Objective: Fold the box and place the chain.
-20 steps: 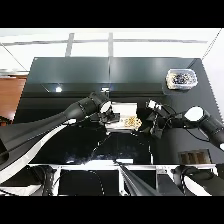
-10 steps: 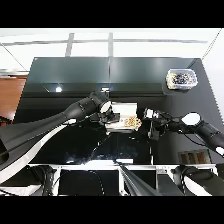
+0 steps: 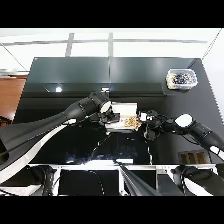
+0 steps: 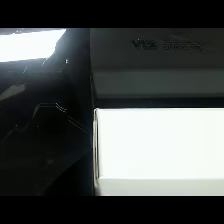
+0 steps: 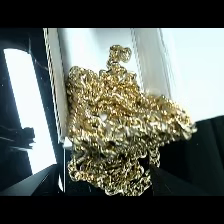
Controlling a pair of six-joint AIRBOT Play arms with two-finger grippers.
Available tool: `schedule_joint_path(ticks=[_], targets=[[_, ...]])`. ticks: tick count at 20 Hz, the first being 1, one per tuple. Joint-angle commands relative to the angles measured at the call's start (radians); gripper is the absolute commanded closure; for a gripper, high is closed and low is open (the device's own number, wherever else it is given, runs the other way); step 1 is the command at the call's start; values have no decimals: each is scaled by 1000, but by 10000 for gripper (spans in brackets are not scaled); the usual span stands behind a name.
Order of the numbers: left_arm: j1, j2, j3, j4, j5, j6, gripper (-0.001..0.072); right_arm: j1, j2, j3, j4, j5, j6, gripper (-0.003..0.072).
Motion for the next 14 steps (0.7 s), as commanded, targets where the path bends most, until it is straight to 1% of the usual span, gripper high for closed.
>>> schedule_joint_path(ticks=[1, 5, 8, 11, 14], targets=[[0, 0, 0, 1, 0, 0, 677, 6, -6, 0, 21, -65, -3, -17], [0, 0, 0, 0, 0, 0, 678, 14, -7, 0, 21, -35, 12, -17], [0, 0, 0, 0, 0, 0, 678, 14, -15, 0, 21, -41, 16, -17], [0, 0, 0, 0, 0, 0, 677, 15, -48, 0, 21, -42, 17, -16], [0, 0, 0, 0, 0, 0, 677, 14, -63, 0, 21, -65, 17, -17]])
